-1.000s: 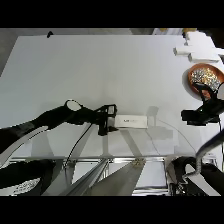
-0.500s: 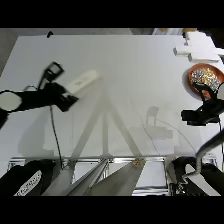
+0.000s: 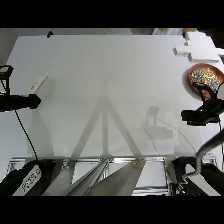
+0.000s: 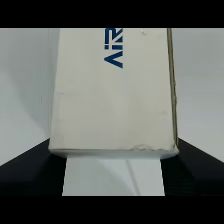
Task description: Fold the box and place the chain.
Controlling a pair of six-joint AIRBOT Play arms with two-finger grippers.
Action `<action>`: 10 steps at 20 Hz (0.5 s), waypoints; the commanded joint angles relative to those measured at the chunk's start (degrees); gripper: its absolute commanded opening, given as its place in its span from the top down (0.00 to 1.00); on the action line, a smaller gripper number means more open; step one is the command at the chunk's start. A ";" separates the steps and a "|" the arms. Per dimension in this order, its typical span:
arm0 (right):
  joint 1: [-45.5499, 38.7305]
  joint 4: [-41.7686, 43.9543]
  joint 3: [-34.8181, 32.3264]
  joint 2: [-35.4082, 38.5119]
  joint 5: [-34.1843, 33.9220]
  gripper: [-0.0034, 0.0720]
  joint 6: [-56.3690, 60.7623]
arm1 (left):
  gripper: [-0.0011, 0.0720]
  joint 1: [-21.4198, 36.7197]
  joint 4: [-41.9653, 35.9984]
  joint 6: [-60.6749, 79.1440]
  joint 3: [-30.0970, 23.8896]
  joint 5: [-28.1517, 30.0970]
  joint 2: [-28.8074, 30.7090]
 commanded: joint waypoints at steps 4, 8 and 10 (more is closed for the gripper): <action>-0.04 0.00 -0.02 0.04 0.00 0.93 0.00 | 0.29 2.01 0.35 -2.27 0.00 -8.17 -6.60; -0.04 0.00 -0.02 0.04 0.00 0.93 0.00 | 0.12 1.99 0.35 -2.29 0.00 -9.73 -6.58; -0.04 0.00 -0.02 0.04 0.00 0.93 0.00 | 0.03 1.99 0.31 -2.56 0.00 -10.27 -6.51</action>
